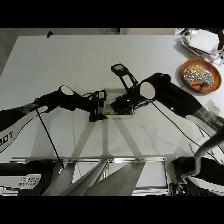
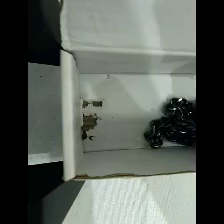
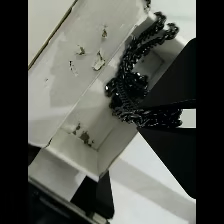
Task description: Fold the box and place the chain.
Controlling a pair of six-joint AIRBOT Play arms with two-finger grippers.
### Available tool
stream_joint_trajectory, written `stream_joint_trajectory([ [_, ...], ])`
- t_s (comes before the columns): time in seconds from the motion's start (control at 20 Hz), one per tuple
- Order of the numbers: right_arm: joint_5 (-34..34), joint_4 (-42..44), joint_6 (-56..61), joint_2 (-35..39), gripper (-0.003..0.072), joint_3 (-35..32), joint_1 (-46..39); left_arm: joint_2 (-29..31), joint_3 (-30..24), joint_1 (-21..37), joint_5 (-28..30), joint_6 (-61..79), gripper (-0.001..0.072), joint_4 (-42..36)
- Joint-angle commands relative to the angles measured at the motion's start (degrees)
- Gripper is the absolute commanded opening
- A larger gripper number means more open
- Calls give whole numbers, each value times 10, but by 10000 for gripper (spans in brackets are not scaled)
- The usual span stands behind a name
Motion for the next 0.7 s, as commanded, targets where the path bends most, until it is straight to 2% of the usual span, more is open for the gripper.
stream_joint_trajectory([
  [0.0,-17,3,2,-42,15,-10,1,0,0,0,0,0,182,0],
  [0.15,-16,4,2,-63,37,-9,1,0,0,0,0,0,182,0],
  [0.25,-17,4,2,-63,191,-9,0,0,0,0,0,0,182,0],
  [0.35,-15,3,-6,-50,208,-8,0,0,0,0,0,0,182,0],
  [0.45,-11,-1,-18,-16,283,-8,-6,0,0,0,0,0,182,0],
  [0.65,69,-59,-17,74,283,-8,-57,0,0,0,0,0,182,0],
])
